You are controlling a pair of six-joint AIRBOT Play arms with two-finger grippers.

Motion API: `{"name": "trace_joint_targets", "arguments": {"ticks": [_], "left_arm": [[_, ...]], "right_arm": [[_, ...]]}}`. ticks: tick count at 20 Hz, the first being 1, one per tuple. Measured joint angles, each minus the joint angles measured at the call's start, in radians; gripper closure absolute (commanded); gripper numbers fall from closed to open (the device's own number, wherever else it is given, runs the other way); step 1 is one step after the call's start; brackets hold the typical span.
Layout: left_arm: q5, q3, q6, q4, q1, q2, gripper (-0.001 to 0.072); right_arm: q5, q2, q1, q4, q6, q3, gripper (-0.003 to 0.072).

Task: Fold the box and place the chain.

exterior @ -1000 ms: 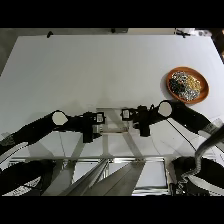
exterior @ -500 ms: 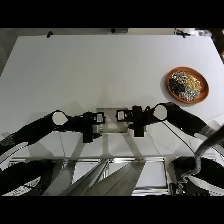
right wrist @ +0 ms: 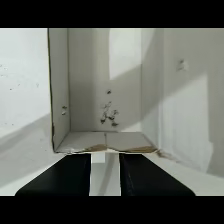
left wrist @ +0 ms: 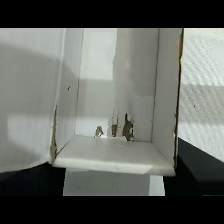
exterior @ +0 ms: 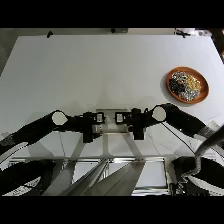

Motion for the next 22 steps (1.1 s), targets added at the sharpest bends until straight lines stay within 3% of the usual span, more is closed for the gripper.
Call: {"name": "trace_joint_targets", "arguments": {"ticks": [8,20,22], "left_arm": [[0.000,0.000,0.000,0.000,0.000,0.000,0.0554],[-0.002,0.000,0.000,0.003,0.000,0.000,0.0555],[0.001,0.000,-0.003,-0.002,0.000,0.000,0.0554]], "right_arm": [[0.033,0.000,-0.005,0.000,0.035,0.000,0.0520],[-0.056,-0.012,0.044,0.060,0.028,-0.001,0.0520],[-0.074,-0.019,0.054,0.096,0.032,0.001,0.0481]]}}
